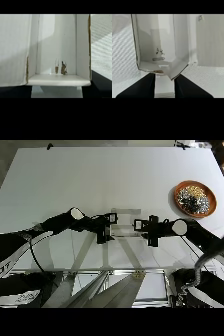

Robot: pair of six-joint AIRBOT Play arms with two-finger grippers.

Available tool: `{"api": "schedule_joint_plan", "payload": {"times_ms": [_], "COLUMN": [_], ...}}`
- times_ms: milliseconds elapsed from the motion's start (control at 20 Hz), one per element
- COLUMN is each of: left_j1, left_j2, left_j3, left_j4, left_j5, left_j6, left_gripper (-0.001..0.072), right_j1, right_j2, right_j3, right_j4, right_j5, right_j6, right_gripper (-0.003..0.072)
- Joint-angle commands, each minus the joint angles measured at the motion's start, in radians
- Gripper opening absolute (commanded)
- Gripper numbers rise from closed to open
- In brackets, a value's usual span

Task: Fold the box and place the chain.

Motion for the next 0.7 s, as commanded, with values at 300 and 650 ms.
{"api": "schedule_joint_plan", "payload": {"times_ms": [300,650], "left_j1": [0.000,0.000], "left_j2": [0.000,0.000], "left_j3": [0.000,0.000], "left_j4": [0.000,0.000], "left_j5": [0.000,0.000], "left_j6": [0.000,0.000], "left_gripper": [0.0393,0.0393], "right_j1": [0.072,0.072], "right_j2": [-0.020,-0.036], "right_j3": [-0.001,-0.001], "right_j4": [0.019,0.047], "right_j5": [-0.064,-0.117], "right_j6": [-0.048,-0.048], "right_gripper": [0.0212,0.0131]}}
